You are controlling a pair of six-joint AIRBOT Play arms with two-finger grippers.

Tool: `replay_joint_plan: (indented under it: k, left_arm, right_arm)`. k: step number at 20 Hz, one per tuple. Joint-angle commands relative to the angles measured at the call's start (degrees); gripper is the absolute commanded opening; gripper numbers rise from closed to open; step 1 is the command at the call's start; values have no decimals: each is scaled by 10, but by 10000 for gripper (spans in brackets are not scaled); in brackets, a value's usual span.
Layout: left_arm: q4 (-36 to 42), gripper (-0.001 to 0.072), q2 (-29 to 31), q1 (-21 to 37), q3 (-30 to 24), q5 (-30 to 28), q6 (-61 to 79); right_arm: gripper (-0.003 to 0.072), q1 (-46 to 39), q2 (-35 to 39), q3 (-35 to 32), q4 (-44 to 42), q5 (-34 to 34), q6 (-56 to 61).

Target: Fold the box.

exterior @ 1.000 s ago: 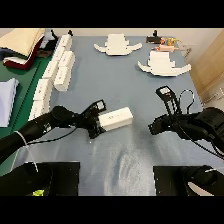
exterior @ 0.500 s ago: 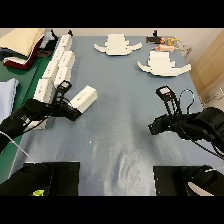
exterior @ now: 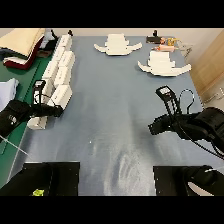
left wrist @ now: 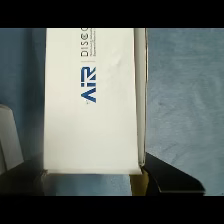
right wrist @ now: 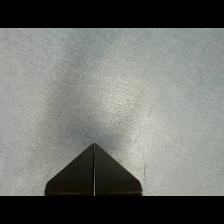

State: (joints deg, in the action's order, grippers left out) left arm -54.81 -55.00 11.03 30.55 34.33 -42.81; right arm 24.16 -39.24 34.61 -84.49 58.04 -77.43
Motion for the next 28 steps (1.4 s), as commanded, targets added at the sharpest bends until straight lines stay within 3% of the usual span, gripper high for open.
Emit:
replay_joint_plan:
  k: [1, 7, 19, 28]
  left_arm:
    - [-57, 466, 0, 16, 1, 12, -57]
    - [-70, 467, -24, 15, 14, -34, -109]
    - [-54, 467, -208, -46, 205, -50, -144]
    - [-55, 466, -298, -46, 279, -58, -155]
  right_arm:
    - [5, 0, 0, 1, 0, 0, 0]
    - [5, 0, 0, 1, 0, 0, 0]
    - [4, 0, 0, 1, 0, 0, 0]
    - [4, 0, 0, 1, 0, 0, 0]
